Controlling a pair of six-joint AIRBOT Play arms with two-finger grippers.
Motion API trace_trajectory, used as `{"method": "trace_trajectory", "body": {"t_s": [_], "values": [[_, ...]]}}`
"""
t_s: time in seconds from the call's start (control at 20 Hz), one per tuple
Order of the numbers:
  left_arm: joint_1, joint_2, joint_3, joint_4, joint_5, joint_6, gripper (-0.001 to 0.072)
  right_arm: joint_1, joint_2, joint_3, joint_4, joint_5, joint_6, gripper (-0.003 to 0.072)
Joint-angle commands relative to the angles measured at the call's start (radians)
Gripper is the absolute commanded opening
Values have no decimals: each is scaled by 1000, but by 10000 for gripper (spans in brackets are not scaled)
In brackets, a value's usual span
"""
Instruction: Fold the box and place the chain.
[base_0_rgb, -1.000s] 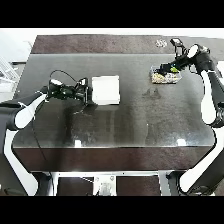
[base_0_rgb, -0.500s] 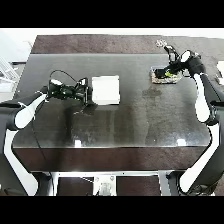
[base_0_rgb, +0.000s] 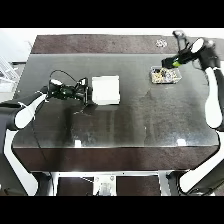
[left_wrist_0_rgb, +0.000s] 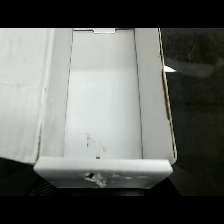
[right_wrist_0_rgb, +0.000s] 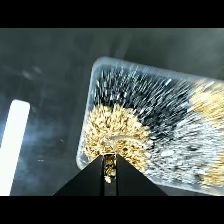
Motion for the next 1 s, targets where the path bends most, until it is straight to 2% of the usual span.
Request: {"method": "trace_trajectory", "body": {"t_s": [0.0,0.2,0.45,0.65,0.95], "values": [[0,1,0,0,0,0,411,21,177,1,-9,22,3,17],[0,1,0,0,0,0,411,90,419,1,-9,21,3,17],[0,1,0,0,0,0,411,205,599,1,-5,21,3,17],[1,1,0,0,0,0,411,362,660,1,-5,21,3,17],[1,1,0,0,0,0,411,566,658,1,-5,19,3,17]]}}
